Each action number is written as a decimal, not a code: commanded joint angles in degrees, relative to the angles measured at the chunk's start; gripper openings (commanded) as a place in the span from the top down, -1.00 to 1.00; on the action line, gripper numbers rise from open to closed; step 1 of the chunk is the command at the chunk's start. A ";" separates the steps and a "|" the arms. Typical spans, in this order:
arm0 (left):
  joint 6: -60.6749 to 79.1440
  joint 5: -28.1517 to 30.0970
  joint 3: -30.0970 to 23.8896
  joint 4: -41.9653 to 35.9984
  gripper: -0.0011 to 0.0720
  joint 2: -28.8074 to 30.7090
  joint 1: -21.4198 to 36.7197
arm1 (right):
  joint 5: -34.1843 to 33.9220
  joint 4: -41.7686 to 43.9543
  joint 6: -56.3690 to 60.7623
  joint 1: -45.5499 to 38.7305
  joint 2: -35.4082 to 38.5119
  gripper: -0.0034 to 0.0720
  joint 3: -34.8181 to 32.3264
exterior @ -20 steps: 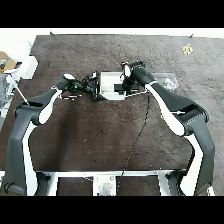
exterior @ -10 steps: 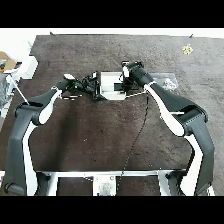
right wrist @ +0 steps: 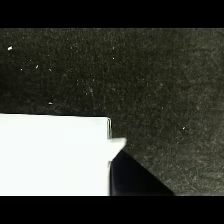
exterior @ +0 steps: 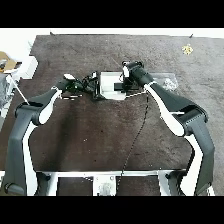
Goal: Fold the box and place the chain.
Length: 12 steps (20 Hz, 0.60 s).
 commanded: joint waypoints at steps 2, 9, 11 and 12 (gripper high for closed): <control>0.07 -0.07 0.00 -0.02 0.03 0.00 0.04 | -0.11 0.28 -0.79 0.02 0.13 -0.06 0.02; 0.07 -0.07 0.00 -0.02 0.03 0.00 0.02 | 1.31 3.02 -7.17 -0.46 3.32 -0.14 0.04; 0.07 -0.04 0.00 -0.02 0.03 0.00 0.04 | 2.29 3.02 -10.40 -1.20 5.73 -0.14 0.04; 0.07 -0.04 0.00 -0.02 0.03 0.00 0.04 | 2.49 2.99 -12.55 -1.77 7.39 -0.14 0.04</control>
